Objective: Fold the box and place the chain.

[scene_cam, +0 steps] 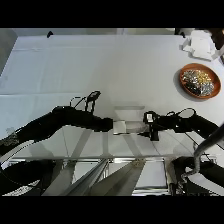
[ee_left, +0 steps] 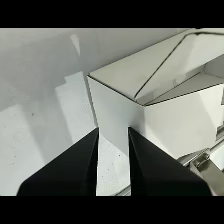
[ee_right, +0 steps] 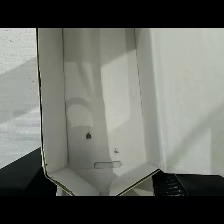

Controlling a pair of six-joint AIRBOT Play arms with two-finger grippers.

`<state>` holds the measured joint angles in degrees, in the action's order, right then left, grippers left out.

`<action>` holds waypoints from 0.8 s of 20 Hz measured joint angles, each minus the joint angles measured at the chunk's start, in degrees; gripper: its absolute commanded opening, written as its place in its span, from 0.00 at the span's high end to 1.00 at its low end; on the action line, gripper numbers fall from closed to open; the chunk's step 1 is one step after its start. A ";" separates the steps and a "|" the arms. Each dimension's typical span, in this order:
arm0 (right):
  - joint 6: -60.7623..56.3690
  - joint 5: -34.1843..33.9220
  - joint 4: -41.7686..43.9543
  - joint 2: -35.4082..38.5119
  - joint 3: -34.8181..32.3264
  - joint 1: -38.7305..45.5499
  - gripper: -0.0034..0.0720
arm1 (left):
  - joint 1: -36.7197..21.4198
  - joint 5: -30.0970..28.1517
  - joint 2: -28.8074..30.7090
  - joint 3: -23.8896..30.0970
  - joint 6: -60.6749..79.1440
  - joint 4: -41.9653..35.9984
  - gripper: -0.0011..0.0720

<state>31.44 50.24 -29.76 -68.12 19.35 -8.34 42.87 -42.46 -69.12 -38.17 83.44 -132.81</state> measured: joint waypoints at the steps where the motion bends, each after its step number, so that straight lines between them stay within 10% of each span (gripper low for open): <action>1: 0.00 0.00 0.00 0.00 0.00 0.00 0.38 | 0.04 -0.13 0.09 -0.07 0.04 -0.04 0.70; 16: -0.07 -0.17 0.04 0.00 -0.02 -0.04 0.38 | -1.16 -4.61 2.45 -0.22 0.50 0.09 0.69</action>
<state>31.38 50.06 -29.71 -68.12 19.33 -8.38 41.71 -47.07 -66.67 -38.39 83.94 -132.73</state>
